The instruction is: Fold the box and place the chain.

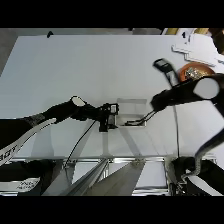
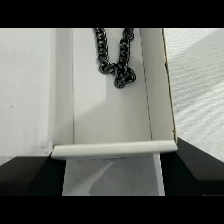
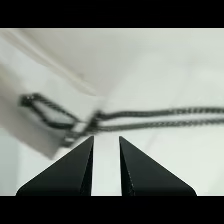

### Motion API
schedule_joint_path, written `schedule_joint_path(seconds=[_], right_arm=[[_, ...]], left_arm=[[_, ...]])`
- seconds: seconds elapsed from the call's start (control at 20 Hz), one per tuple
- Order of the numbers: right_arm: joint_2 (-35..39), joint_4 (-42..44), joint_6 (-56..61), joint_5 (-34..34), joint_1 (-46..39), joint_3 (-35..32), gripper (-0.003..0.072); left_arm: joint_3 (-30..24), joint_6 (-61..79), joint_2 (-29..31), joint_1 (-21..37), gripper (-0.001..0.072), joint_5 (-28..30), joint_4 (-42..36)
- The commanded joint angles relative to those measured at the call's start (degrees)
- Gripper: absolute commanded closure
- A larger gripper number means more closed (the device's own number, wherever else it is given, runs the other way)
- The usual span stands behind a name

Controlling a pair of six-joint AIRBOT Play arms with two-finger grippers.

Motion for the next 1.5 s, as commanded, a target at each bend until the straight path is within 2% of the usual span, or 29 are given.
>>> schedule_joint_path(seconds=[0.0, 0.2, 0.3, 0.7, 0.75, 0.85, 1.45], right_arm=[[-0.55, -5.16, 2.12, 0.79, -9.4, 0.48, 0.0518], [-6.56, -5.16, 2.1, -1.55, -9.84, -0.55, 0.0497], [-9.86, -5.31, 2.08, -2.67, -8.79, -1.09, 0.0344], [-19.91, -7.3, 5.07, -2.8, -2.82, -1.49, 0.0349], [-20.44, -7.34, 5.07, -2.8, -2.84, -1.49, 0.0351], [-21.14, -7.52, 5.14, -2.91, -2.84, -1.77, 0.0404], [-23.82, -7.54, 7.93, -4.81, -2.84, -1.86, 0.0406]], left_arm=[[0.0, 0.02, 0.0, -0.02, 0.054, 0.02, 0.02], [0.0, 0.0, 0.0, -0.02, 0.054, 0.02, 0.0], [0.0, 0.0, 0.0, -0.02, 0.054, 0.02, 0.0], [0.0, 0.0, 0.0, -0.02, 0.054, 0.02, 0.0], [0.0, 0.02, 0.0, -0.02, 0.054, 0.02, 0.02], [0.0, 0.0, 0.0, -0.02, 0.054, 0.02, 0.02], [0.0, 0.02, 0.0, -0.02, 0.054, 0.02, 0.02]])
